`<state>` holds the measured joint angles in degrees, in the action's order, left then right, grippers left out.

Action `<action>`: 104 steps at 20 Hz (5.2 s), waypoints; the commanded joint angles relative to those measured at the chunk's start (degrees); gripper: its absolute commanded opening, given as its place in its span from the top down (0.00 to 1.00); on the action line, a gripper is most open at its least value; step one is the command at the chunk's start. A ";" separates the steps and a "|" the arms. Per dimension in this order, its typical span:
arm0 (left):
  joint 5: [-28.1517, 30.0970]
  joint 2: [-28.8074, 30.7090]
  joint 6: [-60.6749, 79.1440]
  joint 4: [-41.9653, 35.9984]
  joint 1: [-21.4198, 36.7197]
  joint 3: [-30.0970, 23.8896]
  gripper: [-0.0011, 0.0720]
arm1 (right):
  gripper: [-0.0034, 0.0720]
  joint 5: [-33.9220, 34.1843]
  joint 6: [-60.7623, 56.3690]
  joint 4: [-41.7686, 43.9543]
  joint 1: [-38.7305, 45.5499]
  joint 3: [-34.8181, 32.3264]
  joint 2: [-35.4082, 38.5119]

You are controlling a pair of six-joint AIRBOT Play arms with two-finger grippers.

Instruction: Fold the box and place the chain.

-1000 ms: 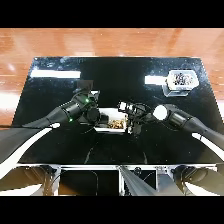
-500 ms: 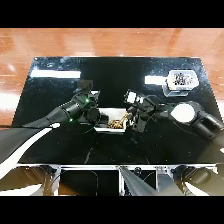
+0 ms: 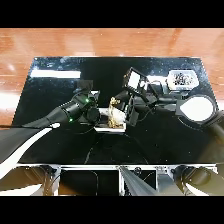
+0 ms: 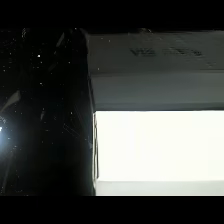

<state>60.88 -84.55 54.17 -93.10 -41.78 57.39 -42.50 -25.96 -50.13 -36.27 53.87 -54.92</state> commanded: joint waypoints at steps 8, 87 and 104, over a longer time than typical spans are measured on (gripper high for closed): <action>0.11 -0.02 0.02 -0.02 0.00 -0.02 0.96 | 0.91 -2.60 -0.33 0.48 -0.81 -0.09 -8.63; -4.39 39.71 27.91 -18.40 17.81 -32.15 0.13 | 0.00 -42.25 -25.88 -15.93 1.81 32.26 -36.98; -4.33 39.71 28.26 -18.36 17.81 -32.15 0.13 | 0.00 -39.93 -23.47 -29.79 -7.63 32.24 -37.03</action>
<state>56.49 -44.80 82.13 -111.50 -24.01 25.28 -82.83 -49.84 -79.05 -43.03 86.08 -91.92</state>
